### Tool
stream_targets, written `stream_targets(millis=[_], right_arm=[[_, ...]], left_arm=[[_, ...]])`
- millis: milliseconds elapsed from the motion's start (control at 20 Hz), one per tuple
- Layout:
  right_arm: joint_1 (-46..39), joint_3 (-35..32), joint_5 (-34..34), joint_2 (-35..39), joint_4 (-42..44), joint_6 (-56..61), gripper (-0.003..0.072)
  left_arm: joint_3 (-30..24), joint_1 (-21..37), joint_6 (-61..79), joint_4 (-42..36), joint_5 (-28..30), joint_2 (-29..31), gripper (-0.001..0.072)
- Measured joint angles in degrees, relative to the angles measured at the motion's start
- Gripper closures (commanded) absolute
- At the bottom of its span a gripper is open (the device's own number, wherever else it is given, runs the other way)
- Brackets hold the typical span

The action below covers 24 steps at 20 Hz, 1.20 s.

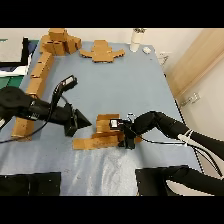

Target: Fold the box.

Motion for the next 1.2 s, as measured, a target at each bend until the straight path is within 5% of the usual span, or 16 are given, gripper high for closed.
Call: stream_targets(millis=[50, 100, 450, 750, 1050, 1200], right_arm=[[0.0, 0.0, 0.0, 0.0, 0.0, 0.0, 0.0095], [0.0, 0.0, 0.0, 0.0, 0.0, 0.0, 0.0095], [0.0, 0.0, -0.1, 0.0, -0.2, 0.0, 0.0095], [0.0, 0.0, -0.1, 0.0, -0.2, 0.0, 0.0095], [0.0, 0.0, -0.2, 0.0, -0.2, 0.0, 0.0095], [0.0, 0.0, -0.2, 0.0, -0.3, 0.0, 0.0095]], left_arm=[[-1.3, 0.0, 3.3, 1.2, 0.2, 1.5, 0.0232], [-3.0, 0.4, 6.1, 1.4, 1.1, 2.5, 0.0011], [-17.7, -1.4, 26.8, -4.3, 16.9, -0.2, 0.001], [-20.2, -7.5, 32.9, -5.7, 25.0, -7.1, 0.001], [-19.7, -11.2, 36.1, -9.6, 27.1, -9.5, 0.0013], [-19.7, -11.7, 37.2, -11.9, 27.5, -9.7, 0.0248]])
